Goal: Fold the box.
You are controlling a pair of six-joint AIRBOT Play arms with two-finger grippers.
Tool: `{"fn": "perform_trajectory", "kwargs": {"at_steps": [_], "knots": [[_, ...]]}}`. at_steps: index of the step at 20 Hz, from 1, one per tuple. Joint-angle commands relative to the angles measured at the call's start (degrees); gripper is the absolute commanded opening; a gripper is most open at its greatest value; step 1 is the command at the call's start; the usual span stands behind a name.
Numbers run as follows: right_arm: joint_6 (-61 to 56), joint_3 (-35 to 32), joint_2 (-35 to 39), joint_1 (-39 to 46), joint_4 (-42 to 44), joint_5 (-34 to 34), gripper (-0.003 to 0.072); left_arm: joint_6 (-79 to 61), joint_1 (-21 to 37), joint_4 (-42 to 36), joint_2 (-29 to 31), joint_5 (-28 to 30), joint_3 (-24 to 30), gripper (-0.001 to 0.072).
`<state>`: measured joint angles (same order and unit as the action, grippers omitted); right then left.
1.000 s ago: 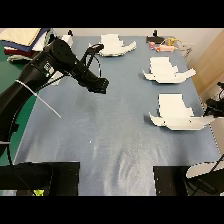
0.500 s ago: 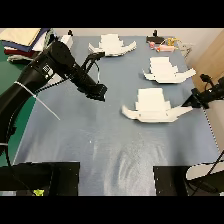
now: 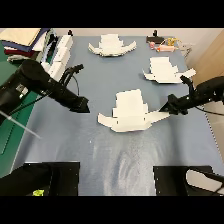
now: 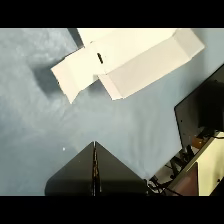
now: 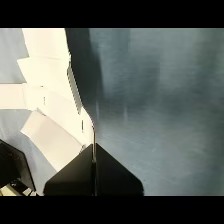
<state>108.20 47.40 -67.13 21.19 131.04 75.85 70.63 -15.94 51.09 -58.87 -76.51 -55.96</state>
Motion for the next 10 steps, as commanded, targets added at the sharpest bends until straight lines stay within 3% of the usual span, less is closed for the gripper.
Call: {"fn": "perform_trajectory", "kwargs": {"at_steps": [1,2,3,4,5,10], "knots": [[-7.0,-12.5,13.0,-5.6,-2.0,-11.1,0.0004,-0.9,3.5,-0.3,6.8,0.1,8.3,0.0012],[-7.3,-14.9,14.8,-6.5,-2.4,-12.4,0.0011,-1.1,3.6,0.0,7.5,0.3,9.5,0.0012],[-7.5,-16.6,15.6,-7.0,-2.8,-12.7,0.0136,-1.2,3.5,0.3,7.6,0.9,10.3,0.0012],[-8.7,-17.6,15.5,-7.1,-3.6,-12.5,0.0309,-1.2,3.5,0.3,7.5,1.5,10.7,0.0012],[-10.1,-18.2,15.0,-7.0,-5.1,-12.2,0.0353,-1.2,3.5,0.3,7.4,1.8,10.7,0.0012],[-12.9,-18.4,12.7,-7.0,-7.8,-11.3,0.0354,-1.2,3.5,0.3,7.4,3.4,10.7,0.0013]]}}
